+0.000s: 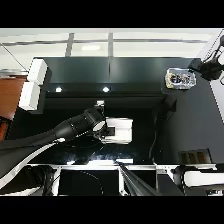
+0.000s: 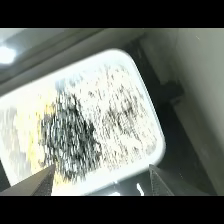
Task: Fold the box and place the chain.
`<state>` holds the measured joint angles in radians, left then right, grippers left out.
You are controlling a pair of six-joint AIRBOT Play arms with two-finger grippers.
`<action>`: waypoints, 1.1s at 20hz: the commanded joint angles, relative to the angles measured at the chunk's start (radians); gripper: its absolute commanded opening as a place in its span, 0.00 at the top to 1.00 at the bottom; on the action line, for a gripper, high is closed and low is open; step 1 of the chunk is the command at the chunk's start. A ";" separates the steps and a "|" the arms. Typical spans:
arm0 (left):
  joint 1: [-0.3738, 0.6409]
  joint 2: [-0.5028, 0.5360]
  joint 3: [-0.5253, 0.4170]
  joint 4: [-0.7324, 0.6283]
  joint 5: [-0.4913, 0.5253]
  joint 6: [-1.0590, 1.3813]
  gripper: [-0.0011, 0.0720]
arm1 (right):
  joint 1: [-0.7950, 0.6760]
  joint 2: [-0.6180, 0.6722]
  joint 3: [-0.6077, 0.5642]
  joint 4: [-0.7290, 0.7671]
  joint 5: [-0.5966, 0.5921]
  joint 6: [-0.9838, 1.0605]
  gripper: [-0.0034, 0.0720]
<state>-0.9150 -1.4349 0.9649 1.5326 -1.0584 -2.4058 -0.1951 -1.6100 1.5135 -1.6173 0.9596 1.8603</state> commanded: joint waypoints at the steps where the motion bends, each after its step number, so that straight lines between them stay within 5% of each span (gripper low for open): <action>1: 0.000 0.000 0.000 0.000 -0.001 0.000 0.94 | -0.009 -0.175 0.148 0.031 0.035 -0.021 0.02; 6: 0.000 0.000 0.000 0.000 0.000 0.000 0.94 | -0.009 -0.282 0.200 -0.025 0.044 -0.008 0.16; 13: 0.000 0.000 0.000 0.000 -0.005 0.000 0.94 | -0.008 -0.333 0.201 -0.052 -0.029 -0.002 0.17; 14: 0.000 0.000 0.000 0.000 -0.013 0.000 0.94 | -0.009 -0.335 0.201 -0.038 -0.028 -0.003 0.22; 17: 0.000 0.000 0.000 0.000 -0.021 0.000 0.94 | -0.009 -0.332 0.227 -0.029 0.019 -0.009 0.89; 22: 0.000 0.000 0.000 0.000 -0.020 0.000 0.94 | -0.010 -0.285 0.341 -0.029 0.184 -0.088 0.89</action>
<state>-0.9150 -1.4349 0.9649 1.5318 -1.0771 -2.4062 -0.2043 -1.9205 1.8019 -1.6497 1.0527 1.8194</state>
